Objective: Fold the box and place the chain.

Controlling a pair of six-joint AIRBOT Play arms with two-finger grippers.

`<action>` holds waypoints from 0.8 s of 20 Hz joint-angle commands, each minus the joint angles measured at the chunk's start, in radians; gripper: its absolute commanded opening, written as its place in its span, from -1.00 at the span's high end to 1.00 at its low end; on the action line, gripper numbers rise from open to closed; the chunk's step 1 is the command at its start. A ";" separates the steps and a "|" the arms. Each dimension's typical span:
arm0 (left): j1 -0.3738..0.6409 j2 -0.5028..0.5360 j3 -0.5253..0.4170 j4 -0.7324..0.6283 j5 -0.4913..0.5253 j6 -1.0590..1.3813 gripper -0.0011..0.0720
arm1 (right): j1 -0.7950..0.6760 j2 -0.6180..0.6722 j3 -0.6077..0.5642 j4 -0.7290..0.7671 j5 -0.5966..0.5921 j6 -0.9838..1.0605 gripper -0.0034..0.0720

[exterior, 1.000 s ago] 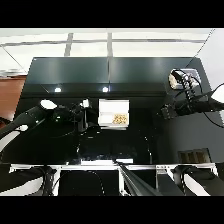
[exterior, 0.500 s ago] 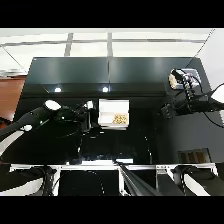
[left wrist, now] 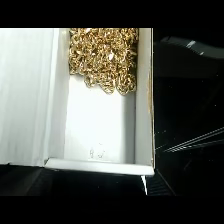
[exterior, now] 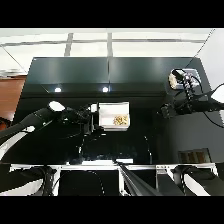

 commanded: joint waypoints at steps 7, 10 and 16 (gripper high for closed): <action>-0.003 -0.001 0.000 0.018 -0.001 -0.009 0.04 | 0.121 -0.108 -0.084 0.259 -0.484 0.055 -0.85; -0.003 -0.001 0.000 0.018 0.000 -0.008 0.04 | 0.171 -0.246 0.000 0.349 -0.575 0.051 -0.85; -0.003 -0.001 0.000 0.018 0.000 -0.008 0.04 | 0.227 -0.373 0.096 0.337 -0.245 -0.300 -0.73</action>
